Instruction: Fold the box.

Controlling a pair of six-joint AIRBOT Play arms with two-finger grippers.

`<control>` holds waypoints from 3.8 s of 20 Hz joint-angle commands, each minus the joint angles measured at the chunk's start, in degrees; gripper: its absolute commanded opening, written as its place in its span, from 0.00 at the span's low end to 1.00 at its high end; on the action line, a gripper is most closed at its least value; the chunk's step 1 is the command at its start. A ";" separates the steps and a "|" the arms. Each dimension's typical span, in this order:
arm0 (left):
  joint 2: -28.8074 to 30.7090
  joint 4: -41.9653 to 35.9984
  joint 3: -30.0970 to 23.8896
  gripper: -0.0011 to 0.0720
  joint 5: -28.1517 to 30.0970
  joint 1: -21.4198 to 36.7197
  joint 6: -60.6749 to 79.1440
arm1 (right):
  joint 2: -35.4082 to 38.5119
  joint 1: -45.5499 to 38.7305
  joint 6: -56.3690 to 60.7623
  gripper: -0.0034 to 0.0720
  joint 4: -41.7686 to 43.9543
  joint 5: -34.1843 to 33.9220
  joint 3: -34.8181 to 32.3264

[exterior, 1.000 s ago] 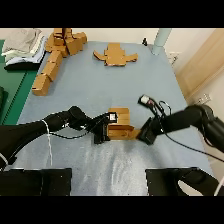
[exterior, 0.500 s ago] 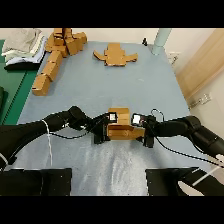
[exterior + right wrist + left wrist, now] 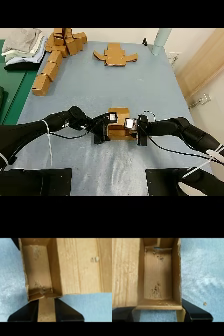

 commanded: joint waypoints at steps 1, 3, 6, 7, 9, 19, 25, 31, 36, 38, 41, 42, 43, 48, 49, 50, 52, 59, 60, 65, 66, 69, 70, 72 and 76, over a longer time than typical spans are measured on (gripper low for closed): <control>0.02 -0.04 0.00 0.67 0.04 0.04 0.00 | -0.26 0.87 -3.48 0.42 4.20 0.92 0.02; 0.02 -0.04 0.00 0.67 0.04 0.04 0.00 | -0.26 0.90 -5.86 0.42 5.68 1.92 0.02; 0.02 -0.04 0.00 0.67 0.04 0.04 0.00 | -0.63 1.55 -6.73 0.46 6.08 3.30 0.02; 0.02 -0.04 0.00 0.67 0.04 0.04 0.00 | -1.11 1.55 -6.71 0.68 6.73 3.26 0.02; 0.02 -0.04 0.00 0.67 0.02 0.04 0.00 | -2.32 1.77 -6.71 0.93 7.89 3.23 0.02; 0.02 -0.04 0.00 0.67 0.02 0.04 0.00 | 5.11 2.01 24.24 0.36 -19.71 -8.63 2.60; 0.02 -0.04 0.00 0.67 0.04 0.04 0.00 | 10.38 -5.53 82.64 0.05 -56.72 -21.49 3.19; 0.02 -0.04 0.00 0.67 0.02 0.04 0.00 | -1.62 -18.05 72.87 0.05 -17.05 -18.29 3.21; 0.02 -0.04 0.00 0.67 0.02 0.04 0.00 | -3.72 -16.68 63.78 0.05 -0.39 -19.08 3.37; 0.02 -0.04 0.00 0.67 0.02 0.04 0.00 | -2.62 -15.17 63.78 0.05 0.00 -19.28 3.41; 0.02 -0.04 0.00 0.67 0.02 0.04 -0.02 | -2.64 -13.73 63.56 0.05 2.10 -19.37 3.52; 0.02 -0.04 0.00 0.67 0.04 0.04 0.00 | -2.64 -13.20 62.90 0.05 2.80 -18.99 3.65; 0.02 -0.04 0.00 0.67 0.04 0.02 0.00 | -2.64 -12.74 62.45 0.05 3.54 -18.82 3.87; 0.02 -0.04 0.00 0.67 0.04 0.04 0.00 | -2.64 -12.63 61.90 0.05 4.96 -19.06 6.64; 0.02 -0.04 0.00 0.67 0.04 0.04 0.00 | -2.64 -12.63 61.88 0.05 5.18 -19.32 7.52; 0.02 -0.04 0.00 0.67 0.04 0.04 0.00 | -2.64 -12.63 61.90 0.12 5.35 -19.63 8.39; 0.02 -0.04 0.00 0.67 0.04 0.04 0.00 | -2.64 -12.63 62.45 0.53 5.81 -19.74 9.79; 0.02 -0.04 0.00 0.67 0.04 0.04 0.00 | -4.46 -7.45 64.94 0.54 5.46 -17.88 10.08; 0.02 -0.04 0.00 0.67 0.04 0.04 0.00 | -5.42 -5.75 66.03 0.55 4.85 -16.48 10.12; 0.02 -0.04 0.00 0.67 0.04 0.04 0.00 | -7.80 1.18 85.11 0.56 -11.15 -15.80 14.03; 0.02 -0.04 0.00 0.67 0.04 0.04 0.00 | -8.17 2.84 90.62 0.56 -16.15 -17.20 15.45; 0.02 -0.04 0.00 0.67 0.04 0.04 0.00 | -10.25 7.28 101.04 0.56 -21.57 -21.22 19.15; 0.02 -0.04 0.00 0.67 0.04 0.04 0.00 | -11.41 8.76 104.80 0.56 -22.62 -22.23 20.11; 0.02 -0.04 0.00 0.67 0.02 0.04 -0.02 | -13.97 11.26 112.24 0.56 -24.22 -24.48 21.64; 0.02 -0.04 0.00 0.67 0.04 0.04 0.00 | -19.37 14.97 120.67 0.56 -25.57 -25.44 23.82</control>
